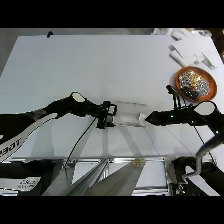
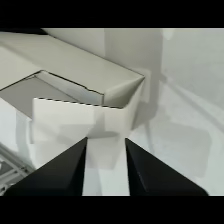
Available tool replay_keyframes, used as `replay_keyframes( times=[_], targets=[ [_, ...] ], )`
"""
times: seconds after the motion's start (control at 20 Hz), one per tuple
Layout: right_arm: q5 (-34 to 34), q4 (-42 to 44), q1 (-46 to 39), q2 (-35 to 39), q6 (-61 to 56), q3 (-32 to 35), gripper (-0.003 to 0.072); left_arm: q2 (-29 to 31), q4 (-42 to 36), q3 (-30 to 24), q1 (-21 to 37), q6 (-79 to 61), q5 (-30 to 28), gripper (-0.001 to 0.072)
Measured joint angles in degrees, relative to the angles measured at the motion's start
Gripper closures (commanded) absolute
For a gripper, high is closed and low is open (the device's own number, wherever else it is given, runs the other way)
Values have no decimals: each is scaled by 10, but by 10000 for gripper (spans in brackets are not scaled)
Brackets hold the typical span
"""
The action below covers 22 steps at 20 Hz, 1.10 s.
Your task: Fold the box and place the chain.
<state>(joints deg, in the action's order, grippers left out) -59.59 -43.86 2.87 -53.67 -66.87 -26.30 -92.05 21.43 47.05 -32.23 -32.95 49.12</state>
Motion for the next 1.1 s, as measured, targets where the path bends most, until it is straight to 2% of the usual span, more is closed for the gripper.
replay_keyframes(
  times=[0.15, 0.25, 0.3, 0.5, 0.65, 0.85, 1.1],
  targets=[
    [8, 9, 0, 3, 6, 9, 347, 0, 0, 0, 0, 0, 0, 638],
    [20, 10, 0, 5, 7, 21, 263, 0, 0, 0, 0, 0, 0, 638],
    [24, 12, 0, 5, 7, 25, 246, 0, 0, 0, 0, 0, 0, 638],
    [43, 33, 1, 7, 7, 34, 253, 0, 0, 0, 0, 0, 0, 638],
    [54, 31, 26, 8, -16, 35, 290, 0, 0, 0, 0, 0, 0, 638],
    [92, -21, 86, 6, -109, 21, 290, 0, 0, 0, 0, 0, 0, 638],
    [103, -152, 163, -22, -306, -39, 290, 0, 0, 0, 0, 0, 0, 638]
  ],
)
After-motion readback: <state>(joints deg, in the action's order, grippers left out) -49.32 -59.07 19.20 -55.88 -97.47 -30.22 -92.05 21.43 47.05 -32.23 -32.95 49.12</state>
